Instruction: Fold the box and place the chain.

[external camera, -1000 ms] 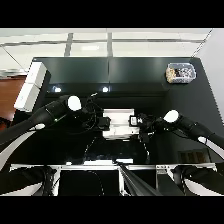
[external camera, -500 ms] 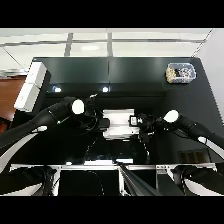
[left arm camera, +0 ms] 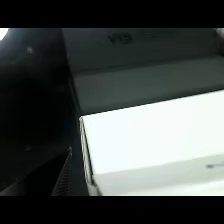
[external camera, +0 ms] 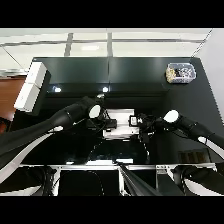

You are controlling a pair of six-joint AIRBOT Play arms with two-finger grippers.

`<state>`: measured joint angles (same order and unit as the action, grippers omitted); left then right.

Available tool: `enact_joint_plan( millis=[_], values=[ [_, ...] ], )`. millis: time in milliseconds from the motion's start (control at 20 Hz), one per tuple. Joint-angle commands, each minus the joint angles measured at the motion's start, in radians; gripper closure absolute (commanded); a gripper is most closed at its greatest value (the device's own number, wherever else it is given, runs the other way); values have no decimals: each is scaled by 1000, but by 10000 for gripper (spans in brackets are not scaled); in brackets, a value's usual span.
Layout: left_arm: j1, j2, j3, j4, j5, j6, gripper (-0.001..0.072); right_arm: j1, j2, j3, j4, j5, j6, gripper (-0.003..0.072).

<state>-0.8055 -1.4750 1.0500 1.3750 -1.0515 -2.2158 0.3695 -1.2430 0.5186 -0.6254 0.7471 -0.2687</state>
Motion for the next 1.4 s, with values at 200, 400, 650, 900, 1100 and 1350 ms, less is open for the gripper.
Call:
enact_joint_plan(
  millis=[200,400,650,900,1100,1350],
  values=[
    [-42,-32,48,101,-48,-150,314,0,0,0,0,0,0,674],
    [-50,-32,48,101,-33,-200,314,0,0,0,0,0,0,674],
    [-64,-46,48,100,-24,-201,367,0,0,0,0,0,0,673],
    [-66,-49,64,101,-23,-200,580,0,0,0,0,0,0,673],
    [-66,-49,64,101,-23,-200,682,0,0,0,0,0,0,674],
    [-66,-49,64,102,-26,-200,233,0,0,0,0,0,0,674]
  ],
)
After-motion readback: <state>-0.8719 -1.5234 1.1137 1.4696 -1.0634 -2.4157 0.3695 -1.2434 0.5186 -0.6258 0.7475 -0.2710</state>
